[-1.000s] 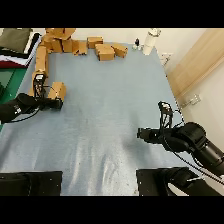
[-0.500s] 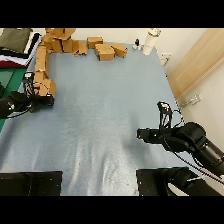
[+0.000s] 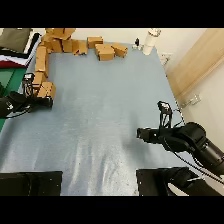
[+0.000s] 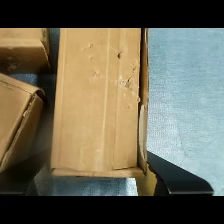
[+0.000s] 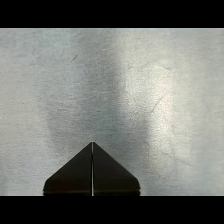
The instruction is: Fold the box.
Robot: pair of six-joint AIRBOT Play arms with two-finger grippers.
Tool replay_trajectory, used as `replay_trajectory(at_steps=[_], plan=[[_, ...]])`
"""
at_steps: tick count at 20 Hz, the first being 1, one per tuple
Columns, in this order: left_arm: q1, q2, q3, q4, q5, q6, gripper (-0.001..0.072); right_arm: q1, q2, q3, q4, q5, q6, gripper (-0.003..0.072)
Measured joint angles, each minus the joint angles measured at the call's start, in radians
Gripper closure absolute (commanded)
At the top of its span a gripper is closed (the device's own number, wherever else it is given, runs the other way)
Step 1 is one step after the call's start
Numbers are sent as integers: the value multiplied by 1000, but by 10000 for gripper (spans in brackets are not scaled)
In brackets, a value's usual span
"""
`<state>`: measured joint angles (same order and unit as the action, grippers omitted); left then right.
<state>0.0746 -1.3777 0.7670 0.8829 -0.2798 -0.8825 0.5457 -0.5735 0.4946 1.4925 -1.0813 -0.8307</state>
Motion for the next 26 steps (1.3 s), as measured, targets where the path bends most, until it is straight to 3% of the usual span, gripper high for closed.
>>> replay_trajectory(at_steps=[7,12,14,15,20,23,26], plan=[[4,29,0,18,-87,-2,9,0,1,0,0,0,0,683],[40,208,0,16,-217,-4,26,0,1,0,0,0,-11,684],[50,316,0,17,-286,-18,565,0,0,0,8,0,-25,683],[49,370,0,12,-328,-20,697,-1,-2,3,9,0,-34,684],[-74,561,0,-14,-431,-40,699,-4,-124,92,40,3,-138,684],[-216,544,0,-23,-451,-103,699,-5,-294,220,56,4,-227,684],[-350,457,1,-27,-449,-173,699,-5,-483,362,91,5,-320,684]])
